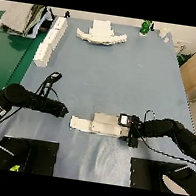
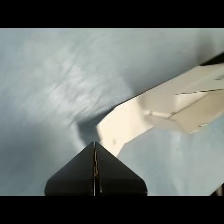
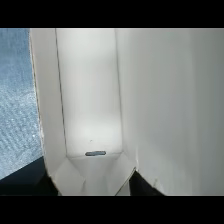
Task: Fold the box.
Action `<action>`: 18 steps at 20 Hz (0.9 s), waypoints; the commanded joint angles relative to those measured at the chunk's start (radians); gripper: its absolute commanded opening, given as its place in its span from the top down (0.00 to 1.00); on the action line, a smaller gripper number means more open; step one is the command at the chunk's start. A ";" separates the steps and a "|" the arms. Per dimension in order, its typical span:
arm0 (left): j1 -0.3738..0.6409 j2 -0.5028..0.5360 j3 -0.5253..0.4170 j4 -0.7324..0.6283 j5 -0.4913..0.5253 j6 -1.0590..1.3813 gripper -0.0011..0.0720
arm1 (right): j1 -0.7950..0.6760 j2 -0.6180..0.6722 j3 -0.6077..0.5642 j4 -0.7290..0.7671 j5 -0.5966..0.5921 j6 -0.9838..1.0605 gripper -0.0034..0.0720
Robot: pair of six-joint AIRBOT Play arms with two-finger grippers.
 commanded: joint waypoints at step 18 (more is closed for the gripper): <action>-0.142 -0.351 -0.080 -0.373 0.120 0.210 0.97 | 0.000 0.001 0.000 0.000 0.000 0.000 0.20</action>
